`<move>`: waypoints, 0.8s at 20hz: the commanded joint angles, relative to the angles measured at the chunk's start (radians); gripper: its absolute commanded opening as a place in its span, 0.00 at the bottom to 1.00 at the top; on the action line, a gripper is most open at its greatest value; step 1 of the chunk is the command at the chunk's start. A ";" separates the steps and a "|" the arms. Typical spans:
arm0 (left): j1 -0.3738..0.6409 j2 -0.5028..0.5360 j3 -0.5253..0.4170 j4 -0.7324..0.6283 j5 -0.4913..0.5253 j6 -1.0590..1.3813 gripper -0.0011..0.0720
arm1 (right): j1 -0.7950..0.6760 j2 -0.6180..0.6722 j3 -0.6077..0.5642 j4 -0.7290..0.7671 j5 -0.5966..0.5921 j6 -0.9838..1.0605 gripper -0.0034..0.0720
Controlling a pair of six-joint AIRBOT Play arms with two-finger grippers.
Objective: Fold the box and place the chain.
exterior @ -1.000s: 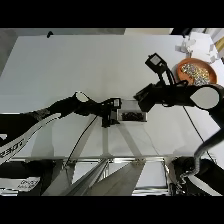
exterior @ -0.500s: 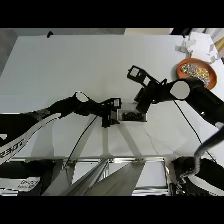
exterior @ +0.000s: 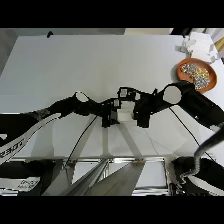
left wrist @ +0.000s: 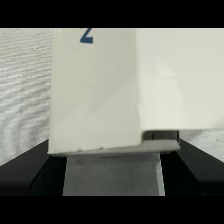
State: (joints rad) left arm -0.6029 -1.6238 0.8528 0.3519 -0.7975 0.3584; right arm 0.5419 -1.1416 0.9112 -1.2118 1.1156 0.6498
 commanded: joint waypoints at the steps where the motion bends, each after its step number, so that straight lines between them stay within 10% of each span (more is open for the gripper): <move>1: 0.001 0.000 0.000 0.000 0.000 0.000 0.20 | 0.005 0.000 -0.001 -0.009 -0.040 -0.011 0.44; 16: 0.001 0.000 0.000 0.000 0.000 0.000 0.20 | 0.006 -0.001 -0.031 -0.094 -0.119 0.007 0.23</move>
State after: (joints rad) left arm -0.6029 -1.6238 0.8528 0.3500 -0.7944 0.3553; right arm 0.5472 -1.1423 0.8852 -1.2984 1.0233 0.6559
